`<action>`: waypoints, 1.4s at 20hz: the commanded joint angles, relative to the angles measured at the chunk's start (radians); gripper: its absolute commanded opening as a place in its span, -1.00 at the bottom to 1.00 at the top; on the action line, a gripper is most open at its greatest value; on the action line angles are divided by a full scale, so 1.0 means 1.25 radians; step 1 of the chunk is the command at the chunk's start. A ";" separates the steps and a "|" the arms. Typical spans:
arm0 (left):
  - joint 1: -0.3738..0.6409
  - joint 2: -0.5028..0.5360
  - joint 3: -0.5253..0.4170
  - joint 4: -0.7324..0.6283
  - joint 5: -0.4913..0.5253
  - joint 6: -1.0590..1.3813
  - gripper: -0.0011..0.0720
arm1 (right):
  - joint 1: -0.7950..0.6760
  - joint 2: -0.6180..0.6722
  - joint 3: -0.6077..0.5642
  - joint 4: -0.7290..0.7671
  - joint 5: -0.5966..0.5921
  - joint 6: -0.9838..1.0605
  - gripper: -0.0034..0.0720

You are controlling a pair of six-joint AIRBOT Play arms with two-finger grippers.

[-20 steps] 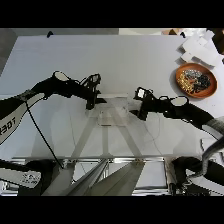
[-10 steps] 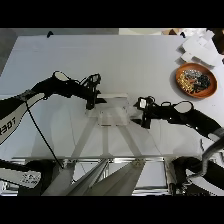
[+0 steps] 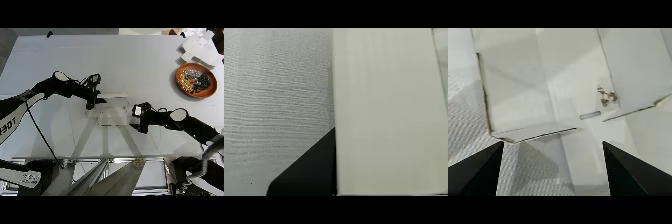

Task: Fold the box and place the chain.

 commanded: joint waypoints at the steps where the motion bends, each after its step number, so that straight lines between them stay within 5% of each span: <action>1: 0.000 0.001 0.000 0.000 0.000 0.000 -0.94 | 0.016 0.001 -0.002 -0.001 -0.055 0.042 0.94; 14: 0.000 0.001 0.000 0.000 0.000 0.000 -0.94 | 0.051 -0.001 -0.002 -0.053 -0.061 0.194 0.94; 28: 0.000 0.001 0.000 0.000 0.000 0.000 -0.94 | 0.050 -0.013 -0.001 0.057 -0.088 0.236 0.94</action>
